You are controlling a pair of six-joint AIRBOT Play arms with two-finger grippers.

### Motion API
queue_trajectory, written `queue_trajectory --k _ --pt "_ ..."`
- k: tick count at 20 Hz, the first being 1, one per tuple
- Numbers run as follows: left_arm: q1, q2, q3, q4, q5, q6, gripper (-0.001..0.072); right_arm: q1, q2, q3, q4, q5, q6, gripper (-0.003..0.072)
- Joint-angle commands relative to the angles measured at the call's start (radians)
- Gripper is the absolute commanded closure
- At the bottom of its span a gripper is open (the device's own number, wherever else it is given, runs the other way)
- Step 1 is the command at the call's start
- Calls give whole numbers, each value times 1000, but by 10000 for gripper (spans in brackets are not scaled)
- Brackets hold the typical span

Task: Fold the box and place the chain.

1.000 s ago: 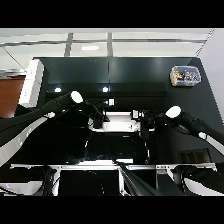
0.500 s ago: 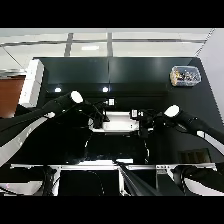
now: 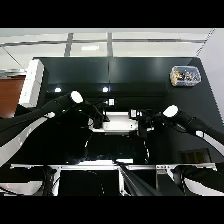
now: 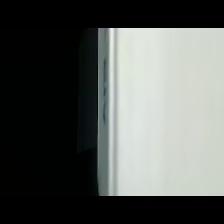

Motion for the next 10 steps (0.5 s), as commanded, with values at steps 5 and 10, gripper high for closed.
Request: queue_trajectory --k 5,10 --pt "1 0 0 0 8 -45 679 1 0 0 -78 18 3 213" --pt "1 0 2 0 -10 -50 680 1 0 -2 -43 13 3 213"
